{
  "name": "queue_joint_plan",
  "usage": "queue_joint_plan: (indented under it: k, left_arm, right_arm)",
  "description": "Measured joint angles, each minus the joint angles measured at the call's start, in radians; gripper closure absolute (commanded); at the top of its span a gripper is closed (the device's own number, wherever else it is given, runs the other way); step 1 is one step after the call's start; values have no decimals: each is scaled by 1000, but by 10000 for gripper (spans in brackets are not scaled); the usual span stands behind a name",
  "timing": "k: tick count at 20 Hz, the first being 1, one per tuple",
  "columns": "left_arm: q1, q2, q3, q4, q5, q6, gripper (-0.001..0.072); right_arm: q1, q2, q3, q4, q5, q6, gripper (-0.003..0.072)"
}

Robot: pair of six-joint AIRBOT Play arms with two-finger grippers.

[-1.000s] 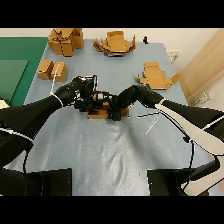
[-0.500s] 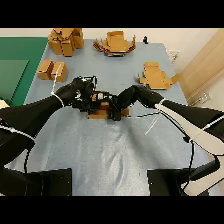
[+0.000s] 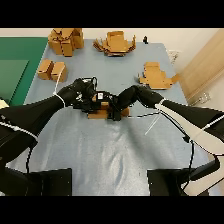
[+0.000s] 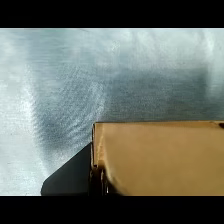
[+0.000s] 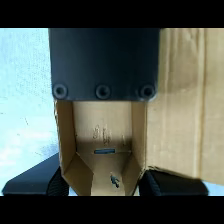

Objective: Fold the box.

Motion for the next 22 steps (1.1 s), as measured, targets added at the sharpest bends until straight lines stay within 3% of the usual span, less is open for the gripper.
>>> queue_joint_plan:
  k: [6,7,8,15,20,22]
  left_arm:
    - [0,-5,0,-5,1,19,678]
    - [0,-5,0,-6,3,27,368]
    - [0,-6,-3,5,3,40,183]
    - [35,63,1,-50,14,156,185]
    - [142,117,-2,-266,-20,469,183]
    - [206,133,-8,-412,-81,677,183]
  right_arm:
    - [0,0,0,-4,0,-5,308]
    - [0,0,0,-5,0,-7,308]
    - [0,0,0,-8,1,-11,308]
    - [0,0,0,-8,0,-10,308]
    - [0,0,0,-8,0,-8,308]
    - [0,0,0,-8,0,-8,308]
